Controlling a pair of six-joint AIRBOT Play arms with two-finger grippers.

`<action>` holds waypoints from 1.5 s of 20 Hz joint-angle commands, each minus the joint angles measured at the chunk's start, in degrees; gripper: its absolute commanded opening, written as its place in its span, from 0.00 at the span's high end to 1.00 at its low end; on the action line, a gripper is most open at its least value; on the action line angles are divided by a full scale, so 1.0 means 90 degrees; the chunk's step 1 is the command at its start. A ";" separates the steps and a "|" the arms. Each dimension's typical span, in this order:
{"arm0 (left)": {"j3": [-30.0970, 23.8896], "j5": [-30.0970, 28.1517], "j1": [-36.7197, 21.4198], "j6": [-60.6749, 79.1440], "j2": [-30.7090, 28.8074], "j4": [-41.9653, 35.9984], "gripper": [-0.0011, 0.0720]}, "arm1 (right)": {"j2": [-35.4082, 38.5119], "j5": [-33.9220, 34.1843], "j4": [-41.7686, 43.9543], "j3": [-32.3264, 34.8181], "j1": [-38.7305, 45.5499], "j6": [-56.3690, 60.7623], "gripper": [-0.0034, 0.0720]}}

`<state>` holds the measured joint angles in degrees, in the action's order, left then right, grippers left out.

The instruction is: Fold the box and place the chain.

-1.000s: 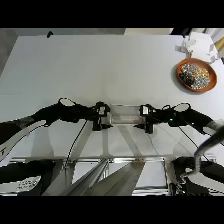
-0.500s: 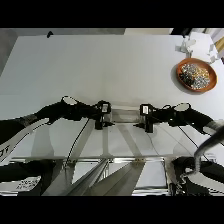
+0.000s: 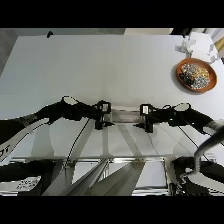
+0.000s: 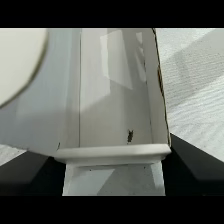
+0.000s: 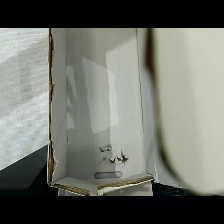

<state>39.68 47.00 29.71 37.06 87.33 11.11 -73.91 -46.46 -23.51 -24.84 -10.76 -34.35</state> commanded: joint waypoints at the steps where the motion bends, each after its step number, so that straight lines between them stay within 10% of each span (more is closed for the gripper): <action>1: 0.0005 -0.0005 0.0002 -0.0002 0.0002 0.0005 0.70 | 0.0000 -0.0010 -0.0005 -0.0002 -0.0007 -0.0002 0.42; 18: 0.0005 -0.0005 0.0002 0.0000 0.0002 0.0005 0.70 | 0.0000 -0.0017 0.0012 -0.0002 -0.0007 0.0029 0.42; 23: 0.0005 -0.0007 0.0002 -0.0002 0.0002 0.0005 0.70 | 0.0318 -0.0005 -0.0192 -0.0002 0.0019 0.0644 0.03; 30: 0.0005 -0.0005 0.0002 0.0000 0.0002 0.0005 0.70 | 0.1226 -0.0452 -0.2113 -0.0002 0.0697 0.2951 0.04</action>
<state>39.68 46.78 29.74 37.01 87.33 11.07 -66.00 -48.42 -34.74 -24.80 -6.81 -17.23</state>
